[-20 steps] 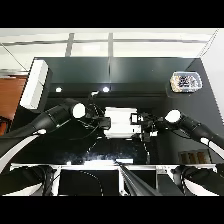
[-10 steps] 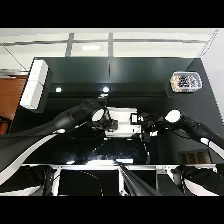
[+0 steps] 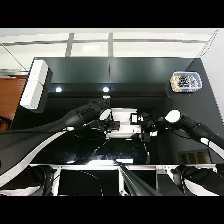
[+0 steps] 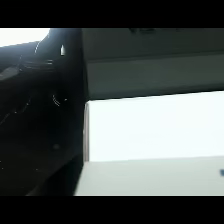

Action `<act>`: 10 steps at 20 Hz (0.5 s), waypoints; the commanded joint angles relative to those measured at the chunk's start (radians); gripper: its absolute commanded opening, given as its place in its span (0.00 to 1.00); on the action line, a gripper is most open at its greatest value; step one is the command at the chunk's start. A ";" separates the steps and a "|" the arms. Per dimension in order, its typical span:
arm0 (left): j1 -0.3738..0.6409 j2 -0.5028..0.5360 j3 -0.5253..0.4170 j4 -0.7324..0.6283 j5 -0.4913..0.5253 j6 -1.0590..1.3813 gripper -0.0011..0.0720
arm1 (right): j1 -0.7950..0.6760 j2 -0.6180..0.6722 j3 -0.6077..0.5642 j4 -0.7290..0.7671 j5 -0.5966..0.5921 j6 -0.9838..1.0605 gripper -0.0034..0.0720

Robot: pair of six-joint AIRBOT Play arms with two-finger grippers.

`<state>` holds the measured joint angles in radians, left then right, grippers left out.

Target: Fold the box and place the chain.

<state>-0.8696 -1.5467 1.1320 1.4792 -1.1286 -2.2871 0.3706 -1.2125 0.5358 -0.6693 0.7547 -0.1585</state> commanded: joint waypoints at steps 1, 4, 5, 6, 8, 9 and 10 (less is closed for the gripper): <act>-0.002 -0.005 0.005 0.002 -0.006 -0.013 0.20 | 0.000 0.001 0.000 0.000 0.000 0.000 0.69; -0.002 -0.005 0.005 0.002 -0.005 -0.013 0.09 | 0.000 0.001 0.000 0.000 0.000 0.000 0.69; -0.002 -0.005 0.005 0.002 -0.005 -0.013 0.08 | 0.000 0.000 0.000 0.000 0.000 0.000 0.69; -0.002 -0.005 0.005 0.001 -0.004 -0.013 0.08 | 0.000 0.001 0.000 0.000 0.000 0.001 0.69; -0.002 -0.005 0.005 0.001 -0.003 -0.013 0.08 | 0.000 0.000 0.000 0.000 0.000 0.001 0.69; -0.002 -0.005 0.005 0.001 -0.003 -0.013 0.08 | 0.000 0.000 0.000 0.000 0.000 0.001 0.69; -0.002 -0.005 0.005 0.001 -0.004 -0.013 0.08 | 0.000 0.000 0.000 0.000 0.000 0.001 0.69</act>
<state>-0.8715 -1.5505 1.1358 1.4826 -1.1347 -2.3013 0.3706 -1.2125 0.5358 -0.6697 0.7559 -0.1574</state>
